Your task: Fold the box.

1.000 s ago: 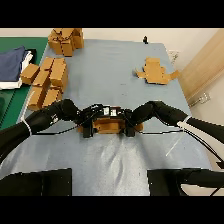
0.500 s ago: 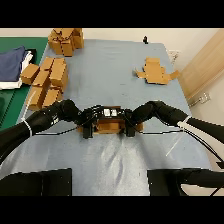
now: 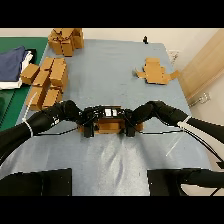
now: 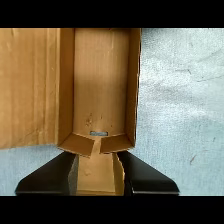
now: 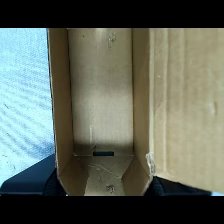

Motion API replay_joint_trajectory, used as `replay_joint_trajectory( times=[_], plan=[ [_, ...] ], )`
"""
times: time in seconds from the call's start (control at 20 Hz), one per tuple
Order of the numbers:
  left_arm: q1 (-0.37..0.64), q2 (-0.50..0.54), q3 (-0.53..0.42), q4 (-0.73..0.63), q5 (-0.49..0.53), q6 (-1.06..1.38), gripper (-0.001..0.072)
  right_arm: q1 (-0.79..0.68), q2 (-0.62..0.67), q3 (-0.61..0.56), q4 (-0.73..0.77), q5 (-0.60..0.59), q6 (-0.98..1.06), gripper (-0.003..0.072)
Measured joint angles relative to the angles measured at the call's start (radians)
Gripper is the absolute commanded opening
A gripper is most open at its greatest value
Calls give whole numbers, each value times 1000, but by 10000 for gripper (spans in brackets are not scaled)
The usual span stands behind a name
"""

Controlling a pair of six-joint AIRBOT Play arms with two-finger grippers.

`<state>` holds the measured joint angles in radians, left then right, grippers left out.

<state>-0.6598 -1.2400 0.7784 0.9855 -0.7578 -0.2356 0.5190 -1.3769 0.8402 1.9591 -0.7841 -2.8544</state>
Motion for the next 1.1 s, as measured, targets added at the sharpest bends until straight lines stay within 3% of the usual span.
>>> replay_joint_trajectory(
  times=[0.1,0.15,0.2,1.1],
  plan=[
    [0,0,0,-14,2,0,264,0,0,0,0,0,0,513],
    [0,0,0,-21,2,0,47,0,0,0,-1,1,0,513],
    [0,0,0,-27,1,0,22,0,0,0,-2,2,0,513],
    [0,0,0,-111,28,37,23,0,0,-1,-2,20,0,513]
  ],
)
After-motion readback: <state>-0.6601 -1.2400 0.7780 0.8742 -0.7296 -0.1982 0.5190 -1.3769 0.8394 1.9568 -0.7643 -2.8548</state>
